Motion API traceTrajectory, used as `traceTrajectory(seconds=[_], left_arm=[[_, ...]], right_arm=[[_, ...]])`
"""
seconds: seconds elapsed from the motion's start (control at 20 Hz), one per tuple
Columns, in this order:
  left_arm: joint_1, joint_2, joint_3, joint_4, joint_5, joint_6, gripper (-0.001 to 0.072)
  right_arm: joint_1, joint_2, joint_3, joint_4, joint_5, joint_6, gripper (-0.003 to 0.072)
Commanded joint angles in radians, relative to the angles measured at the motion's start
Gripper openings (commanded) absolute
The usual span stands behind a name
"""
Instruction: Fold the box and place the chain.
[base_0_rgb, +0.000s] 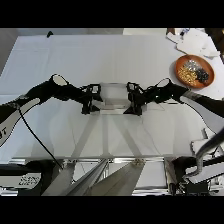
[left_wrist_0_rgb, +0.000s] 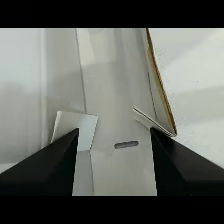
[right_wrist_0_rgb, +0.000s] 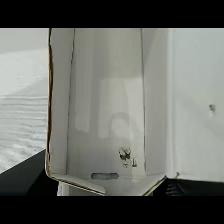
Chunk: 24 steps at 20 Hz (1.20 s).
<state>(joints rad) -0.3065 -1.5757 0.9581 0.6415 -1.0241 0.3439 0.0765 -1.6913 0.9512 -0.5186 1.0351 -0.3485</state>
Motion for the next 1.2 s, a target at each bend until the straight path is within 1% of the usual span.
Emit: traceTrajectory(seconds=[0.0,0.05,0.1,0.25,0.3,0.35,0.45,0.6,0.7,0.75,0.8,1.0,1.15], left_arm=[[-0.001,0.0,0.0,-0.016,0.03,-0.057,0.052],[-0.001,0.0,0.0,-0.016,0.026,-0.057,0.0486],[-0.001,0.0,0.0,-0.016,0.025,-0.057,0.0467],[-0.001,0.0,0.0,-0.016,0.014,-0.057,0.026],[-0.001,0.0,0.0,-0.016,0.01,-0.057,0.0169],[-0.001,0.0,0.0,-0.016,0.008,-0.057,0.0109],[-0.001,0.0,0.0,-0.016,0.001,-0.057,0.0068],[0.011,0.007,0.0,-0.016,-0.019,-0.057,0.0067],[0.021,0.03,0.0,-0.015,-0.068,-0.07,0.0059],[0.025,0.055,0.0,-0.011,-0.083,-0.093,0.0017],[0.028,0.084,0.0,-0.013,-0.089,-0.115,0.0009],[0.062,0.234,0.0,-0.012,-0.088,-0.189,0.0009],[0.119,0.339,0.0,0.0,-0.091,-0.332,0.0009]], right_arm=[[0.001,0.0,0.0,0.0,0.0,0.0,0.0457],[0.001,0.0,0.0,0.0,0.0,0.0,0.0457],[0.001,0.0,0.0,0.0,0.001,0.0,0.0457],[0.001,0.0,0.0,0.001,0.001,0.0,0.0457],[0.001,0.0,0.0,0.0,0.001,0.0,0.0457],[0.001,0.0,0.0,0.0,0.001,0.0,0.0457],[0.001,0.0,0.0,0.0,0.0,0.0,0.0457],[0.001,0.0,0.0,0.0,0.001,0.0,0.0457],[0.001,0.0,0.0,0.0,0.001,0.0,0.0457],[0.001,0.0,0.0,0.0,0.0,0.0,0.0457],[0.001,0.0,0.0,0.0,0.001,0.0,0.0457],[0.001,0.0,0.0,0.0,0.001,0.0,0.0457],[0.001,0.0,0.0,0.0,0.001,0.0,0.0457]])
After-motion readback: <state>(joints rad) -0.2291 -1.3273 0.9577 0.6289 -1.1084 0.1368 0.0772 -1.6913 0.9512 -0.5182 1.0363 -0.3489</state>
